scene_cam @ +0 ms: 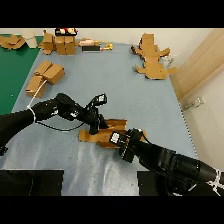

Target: Fold the box.

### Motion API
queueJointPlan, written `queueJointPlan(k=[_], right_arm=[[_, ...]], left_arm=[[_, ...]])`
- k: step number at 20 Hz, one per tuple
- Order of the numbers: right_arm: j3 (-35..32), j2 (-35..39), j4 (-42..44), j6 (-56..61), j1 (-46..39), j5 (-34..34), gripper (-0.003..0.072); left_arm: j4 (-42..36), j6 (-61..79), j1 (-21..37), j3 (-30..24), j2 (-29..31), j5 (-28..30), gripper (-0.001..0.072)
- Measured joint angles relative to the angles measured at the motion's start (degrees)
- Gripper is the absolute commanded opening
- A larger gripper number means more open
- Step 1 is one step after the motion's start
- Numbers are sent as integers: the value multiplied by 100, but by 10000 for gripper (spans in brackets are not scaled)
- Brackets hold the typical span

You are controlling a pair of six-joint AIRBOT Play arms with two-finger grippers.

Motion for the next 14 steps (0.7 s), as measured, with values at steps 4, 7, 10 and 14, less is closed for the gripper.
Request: queueJointPlan(k=[4,7,10,14], right_arm=[[0,61,1480,-2092,-1084,225,711],[0,120,2481,-3399,-1757,317,710],[0,138,3075,-4192,-2162,407,711],[55,149,3587,-4771,-2428,380,710]], left_arm=[[0,0,0,0,0,2,13],[0,0,0,0,0,2,13],[-7,0,0,0,0,13,13],[11,0,0,0,0,-13,13]])
